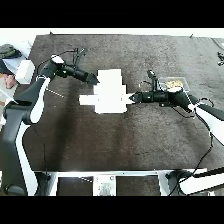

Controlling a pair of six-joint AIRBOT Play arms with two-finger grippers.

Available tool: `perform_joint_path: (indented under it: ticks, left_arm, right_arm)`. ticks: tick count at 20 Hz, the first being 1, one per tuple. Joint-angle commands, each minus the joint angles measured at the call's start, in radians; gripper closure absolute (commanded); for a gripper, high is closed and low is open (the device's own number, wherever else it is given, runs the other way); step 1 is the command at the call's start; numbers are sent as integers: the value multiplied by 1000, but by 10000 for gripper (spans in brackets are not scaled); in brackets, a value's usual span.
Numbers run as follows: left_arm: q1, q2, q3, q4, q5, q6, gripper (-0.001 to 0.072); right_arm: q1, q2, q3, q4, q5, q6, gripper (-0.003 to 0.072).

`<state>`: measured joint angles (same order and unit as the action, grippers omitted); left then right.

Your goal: Fold the box and place the chain.

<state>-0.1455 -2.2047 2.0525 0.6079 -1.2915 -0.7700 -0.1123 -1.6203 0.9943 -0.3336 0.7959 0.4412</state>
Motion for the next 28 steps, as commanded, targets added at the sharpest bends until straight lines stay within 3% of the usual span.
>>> perform_joint_path:
  ticks: [1,5,7,14,15,19,20,22,24,25,26,27,28]
  left_arm:
    - [-1,-27,3,-49,-45,10,205]
    - [-35,-49,3,-51,-63,25,205]
    - [-50,-50,2,-52,-61,48,245]
    - [-38,-50,2,-50,-107,54,256]
    - [-37,-50,2,-55,-108,54,320]
    - [-35,-50,2,-66,-116,69,390]
    - [-35,-50,2,-68,-116,70,507]
    - [-35,-50,2,-69,-121,74,656]
    - [-35,-50,2,-69,-148,106,696]
    - [-35,-50,2,-69,-160,126,696]
    - [-35,-50,2,-69,-169,154,697]
    - [-35,-50,2,-69,-174,192,697]
    - [-35,-50,2,-69,-182,246,697]
  right_arm:
    - [1,0,1,0,0,-1,704]
    - [1,0,1,0,0,-1,704]
    - [1,0,1,0,0,-1,704]
    - [1,0,1,0,0,-1,704]
    - [1,0,1,0,0,-1,704]
    - [1,0,1,0,-4,-1,704]
    - [1,0,1,0,-10,-1,704]
    - [1,0,1,0,-32,-1,703]
    - [1,0,1,0,-38,-1,702]
    - [1,0,1,0,-37,-1,675]
    - [0,4,1,0,-40,-5,467]
    - [-2,11,1,0,-51,-13,405]
    - [-9,25,1,0,-64,-19,406]
